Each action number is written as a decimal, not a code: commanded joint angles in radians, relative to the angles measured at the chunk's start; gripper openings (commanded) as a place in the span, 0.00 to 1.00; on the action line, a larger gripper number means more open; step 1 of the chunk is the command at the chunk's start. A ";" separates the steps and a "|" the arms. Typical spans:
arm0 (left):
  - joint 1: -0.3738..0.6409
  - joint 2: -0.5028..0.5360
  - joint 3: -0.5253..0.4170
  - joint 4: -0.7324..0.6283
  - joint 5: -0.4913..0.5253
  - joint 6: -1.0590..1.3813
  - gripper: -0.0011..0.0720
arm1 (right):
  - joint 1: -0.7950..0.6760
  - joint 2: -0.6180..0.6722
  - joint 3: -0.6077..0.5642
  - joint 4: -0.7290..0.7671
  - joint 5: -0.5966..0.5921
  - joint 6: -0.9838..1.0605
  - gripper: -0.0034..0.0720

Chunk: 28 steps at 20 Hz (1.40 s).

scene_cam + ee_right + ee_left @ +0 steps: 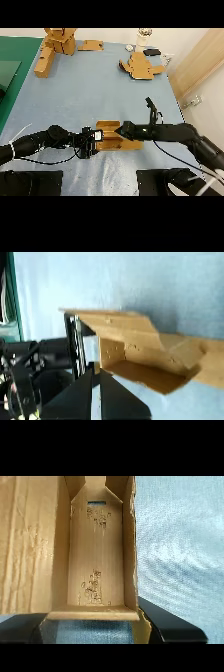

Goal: Fold the box.

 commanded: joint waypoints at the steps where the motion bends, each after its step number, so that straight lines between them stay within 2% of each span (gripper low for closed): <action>1: -0.001 -0.001 0.001 0.000 0.000 0.000 0.82 | -0.002 -0.205 0.081 0.000 0.066 -0.114 0.10; 4: -0.001 0.000 0.001 0.000 0.000 0.000 0.82 | -0.010 -0.425 0.175 -0.003 0.044 -0.225 0.10; 7: -0.001 -0.001 0.001 0.000 0.000 0.000 0.82 | -0.010 -0.557 0.186 -0.020 0.060 -0.310 0.05; 10: -0.001 -0.001 0.001 0.000 0.000 0.000 0.82 | -0.008 -0.610 0.185 -0.024 0.048 -0.357 0.05; 18: -0.001 -0.001 0.001 0.000 0.000 0.000 0.82 | -0.004 -0.613 0.187 -0.025 0.047 -0.422 0.05; 21: -0.001 -0.001 0.001 0.000 0.000 0.000 0.82 | -0.014 -0.548 0.194 -0.036 0.030 -0.477 0.05; 23: -0.001 0.000 0.001 0.000 0.000 0.000 0.82 | -0.019 -0.449 0.216 -0.130 -0.035 -0.478 0.05; 28: -0.001 -0.001 0.001 0.000 -0.001 0.000 0.82 | -0.010 -0.178 0.202 -0.366 -0.372 -0.477 0.05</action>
